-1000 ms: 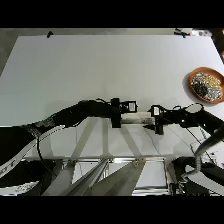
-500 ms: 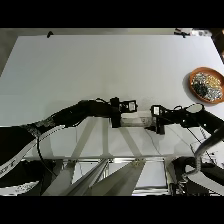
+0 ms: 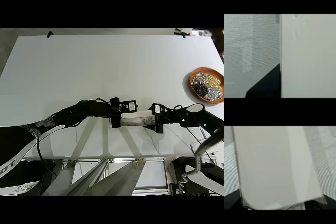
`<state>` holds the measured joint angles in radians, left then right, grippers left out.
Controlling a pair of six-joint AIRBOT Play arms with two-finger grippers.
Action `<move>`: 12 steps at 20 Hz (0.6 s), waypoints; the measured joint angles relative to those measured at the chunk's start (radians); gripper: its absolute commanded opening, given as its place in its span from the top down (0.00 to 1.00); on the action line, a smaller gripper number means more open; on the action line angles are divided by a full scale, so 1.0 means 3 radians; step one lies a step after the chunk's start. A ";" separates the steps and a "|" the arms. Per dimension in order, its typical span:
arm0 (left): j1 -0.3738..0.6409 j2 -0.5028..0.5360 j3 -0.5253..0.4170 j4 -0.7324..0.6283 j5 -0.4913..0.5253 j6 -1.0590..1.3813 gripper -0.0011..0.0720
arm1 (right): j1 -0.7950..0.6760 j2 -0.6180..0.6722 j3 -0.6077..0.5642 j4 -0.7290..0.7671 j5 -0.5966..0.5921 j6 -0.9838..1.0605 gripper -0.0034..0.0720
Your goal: Fold the box and place the chain.
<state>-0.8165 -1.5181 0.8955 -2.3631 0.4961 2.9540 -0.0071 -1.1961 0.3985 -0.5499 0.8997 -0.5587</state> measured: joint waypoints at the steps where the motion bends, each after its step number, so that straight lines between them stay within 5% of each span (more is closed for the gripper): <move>1: 0.0000 0.0000 0.0000 0.0000 0.0000 0.0000 0.97 | 0.0000 0.0000 0.0000 0.0005 -0.0001 -0.0001 0.23; 4: 0.0000 0.0000 0.0000 0.0003 0.0010 0.0004 0.97 | 0.0000 -0.0001 0.0000 0.0006 -0.0005 -0.0001 0.35; 12: 0.0000 0.0000 0.0000 0.0001 0.0008 0.0003 0.97 | 0.0085 0.0000 0.0004 -0.0175 -0.0053 -0.0001 0.39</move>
